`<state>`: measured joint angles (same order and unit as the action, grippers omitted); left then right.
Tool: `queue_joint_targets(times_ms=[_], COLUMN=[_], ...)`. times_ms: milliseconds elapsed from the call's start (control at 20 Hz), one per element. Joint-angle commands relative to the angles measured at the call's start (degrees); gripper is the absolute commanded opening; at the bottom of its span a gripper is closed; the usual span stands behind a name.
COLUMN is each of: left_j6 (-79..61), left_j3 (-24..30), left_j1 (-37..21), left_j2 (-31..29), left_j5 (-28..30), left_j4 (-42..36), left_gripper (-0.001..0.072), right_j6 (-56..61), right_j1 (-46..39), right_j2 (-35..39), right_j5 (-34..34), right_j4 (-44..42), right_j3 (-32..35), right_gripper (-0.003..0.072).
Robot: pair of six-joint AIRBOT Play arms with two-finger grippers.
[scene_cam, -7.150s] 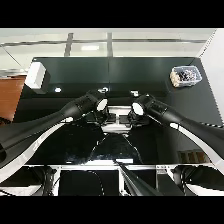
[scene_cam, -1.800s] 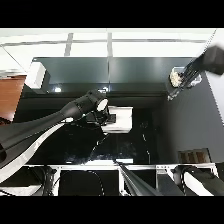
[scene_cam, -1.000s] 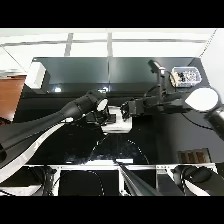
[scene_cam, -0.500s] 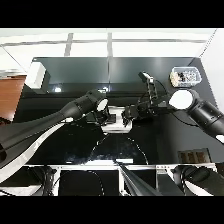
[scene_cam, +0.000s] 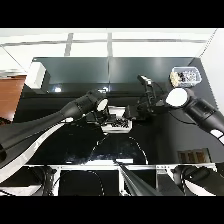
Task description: Fold the box and place the chain.
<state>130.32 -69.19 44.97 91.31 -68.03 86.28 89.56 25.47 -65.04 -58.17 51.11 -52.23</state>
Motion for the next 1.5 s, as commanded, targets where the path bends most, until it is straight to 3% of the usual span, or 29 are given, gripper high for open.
queue_joint_targets(times_ms=[0, 100, 200, 550, 600, 650, 700, 750, 900, 1050, 1150, 1250, 1350, 1450], left_j6=[0.0, 0.0, 0.0, 4.0, 4.9, 5.8, 5.8, 5.7, 1.9, -2.6, -3.5, -3.5, -3.8, -14.3], left_j3=[0.0, 0.0, 0.0, 0.0, 0.0, -0.1, -0.5, -1.1, -2.0, -1.6, 2.0, 9.6, 19.8, 29.9], left_j1=[0.0, 0.0, 0.0, 0.0, 0.0, 0.0, 0.0, 0.0, 0.0, 0.0, -1.1, -6.6, -15.1, -24.8], left_j2=[0.0, 0.0, 0.0, -0.5, -0.8, -1.2, -1.5, -1.9, -6.2, -13.6, -19.4, -25.4, -31.2, -35.7], left_j5=[0.1, 0.0, -0.1, -1.1, -1.1, -0.8, -0.8, -0.8, -1.7, -7.5, -11.3, -11.0, -5.0, 7.2], left_j4=[0.0, 0.0, 0.0, -0.5, -0.9, -1.0, -1.0, -1.0, 1.3, 7.9, 13.8, 12.3, 5.0, -12.8], left_gripper=[0.0024, 0.0024, 0.0023, 0.0027, 0.0055, 0.0205, 0.0445, 0.0503, 0.0503, 0.0502, 0.0501, 0.0501, 0.0501, 0.0501], right_j6=[-0.5, -0.4, -0.5, -3.3, -3.3, -3.3, -3.3, -3.3, -3.2, -3.2, -3.2, -3.2, -3.0, -2.8], right_j1=[-5.3, -9.3, -11.6, -7.9, -7.5, -7.5, -7.6, -7.7, -9.2, -11.8, -13.0, -13.4, -13.4, -13.4], right_j2=[2.4, 5.7, 8.0, 8.4, 8.4, 8.4, 8.4, 8.4, 8.4, 8.4, 8.4, 8.4, 8.4, 8.4], right_j5=[-7.8, -11.3, -10.8, -9.5, -9.3, -9.0, -8.6, -8.3, -8.4, -8.7, -8.7, -8.7, -8.7, -8.6], right_j4=[5.9, 12.2, 13.0, 13.7, 14.9, 15.6, 16.4, 17.3, 18.6, 18.6, 18.6, 18.6, 18.6, 18.6], right_j3=[-0.5, -0.5, -0.5, 0.2, 0.2, 0.2, 0.2, 0.2, 0.2, 0.2, 0.2, 0.2, 0.3, 0.3], right_gripper=[0.0326, 0.0325, 0.0325, 0.0325, 0.0325, 0.0325, 0.0325, 0.0325, 0.0325, 0.0325, 0.0325, 0.0325, 0.0325, 0.0325])
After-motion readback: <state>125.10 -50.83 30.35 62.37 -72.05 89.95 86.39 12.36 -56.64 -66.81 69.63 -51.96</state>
